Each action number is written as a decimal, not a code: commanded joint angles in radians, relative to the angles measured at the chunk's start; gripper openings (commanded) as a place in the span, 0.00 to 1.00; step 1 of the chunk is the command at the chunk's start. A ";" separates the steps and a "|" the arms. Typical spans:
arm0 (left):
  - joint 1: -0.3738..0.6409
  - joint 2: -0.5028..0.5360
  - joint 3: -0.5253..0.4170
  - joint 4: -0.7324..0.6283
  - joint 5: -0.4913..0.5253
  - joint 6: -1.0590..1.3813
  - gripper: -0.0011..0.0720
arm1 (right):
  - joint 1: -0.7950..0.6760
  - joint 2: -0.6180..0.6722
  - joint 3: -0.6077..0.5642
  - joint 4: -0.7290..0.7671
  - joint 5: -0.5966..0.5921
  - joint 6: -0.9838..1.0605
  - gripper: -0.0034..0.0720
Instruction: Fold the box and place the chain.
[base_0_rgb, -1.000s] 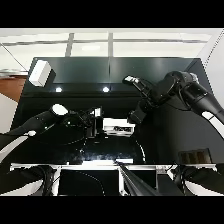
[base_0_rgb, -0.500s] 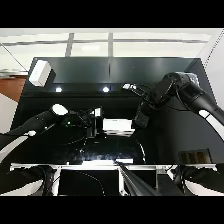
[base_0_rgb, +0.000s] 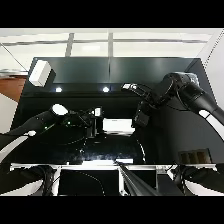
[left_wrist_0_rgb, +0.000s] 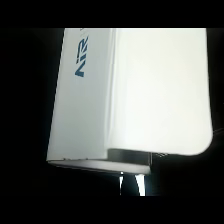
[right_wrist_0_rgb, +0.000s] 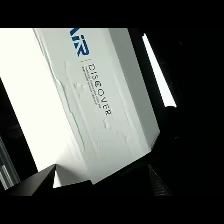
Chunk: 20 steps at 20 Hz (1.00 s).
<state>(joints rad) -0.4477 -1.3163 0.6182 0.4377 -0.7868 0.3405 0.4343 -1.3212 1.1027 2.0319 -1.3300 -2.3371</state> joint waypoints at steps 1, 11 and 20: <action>0.000 -0.001 0.001 0.000 0.002 0.000 0.48 | 0.019 0.000 0.000 -0.026 0.043 -0.049 0.96; 0.000 -0.001 0.000 0.008 -0.003 -0.003 0.48 | -0.037 0.134 0.195 -0.078 -0.070 -0.092 0.96; 0.000 -0.001 0.000 0.011 0.000 -0.008 0.48 | -0.207 0.386 -0.500 0.421 0.476 -0.476 0.97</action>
<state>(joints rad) -0.4477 -1.3163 0.6186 0.4469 -0.7872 0.3336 0.1974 -0.9638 0.8070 2.2700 -1.1046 -2.5671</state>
